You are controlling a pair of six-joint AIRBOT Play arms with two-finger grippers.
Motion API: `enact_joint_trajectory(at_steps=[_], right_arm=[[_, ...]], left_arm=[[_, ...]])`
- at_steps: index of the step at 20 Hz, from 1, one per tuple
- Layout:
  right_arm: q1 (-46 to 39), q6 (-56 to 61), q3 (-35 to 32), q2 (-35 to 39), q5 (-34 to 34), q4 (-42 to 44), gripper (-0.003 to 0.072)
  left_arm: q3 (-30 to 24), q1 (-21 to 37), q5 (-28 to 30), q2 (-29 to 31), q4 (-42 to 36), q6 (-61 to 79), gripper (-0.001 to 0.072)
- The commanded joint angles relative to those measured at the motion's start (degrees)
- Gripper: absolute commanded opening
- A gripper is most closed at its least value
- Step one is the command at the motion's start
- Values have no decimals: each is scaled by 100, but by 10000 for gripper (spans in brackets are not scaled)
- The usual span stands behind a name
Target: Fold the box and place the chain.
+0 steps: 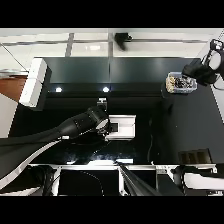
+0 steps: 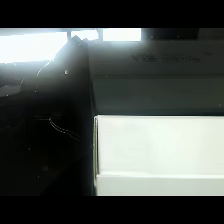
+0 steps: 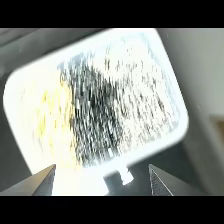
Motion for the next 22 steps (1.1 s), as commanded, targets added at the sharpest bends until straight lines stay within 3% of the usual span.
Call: enact_joint_trajectory(at_steps=[1, 3, 9, 22], right_arm=[[-129, 1104, 1331, -1405, 870, 96, 663], [-149, 1613, 1602, -1746, 1228, 70, 664], [-551, 2603, 1624, -1840, 990, 229, 664], [-702, 2627, 1624, -2192, 483, 308, 626]], left_arm=[[0, 4, 2, -2, 0, 0, 34], [0, 4, 2, -2, 0, 0, 34], [0, 4, 2, -2, 2, 0, 34], [0, 4, 2, -2, 0, 0, 34]])
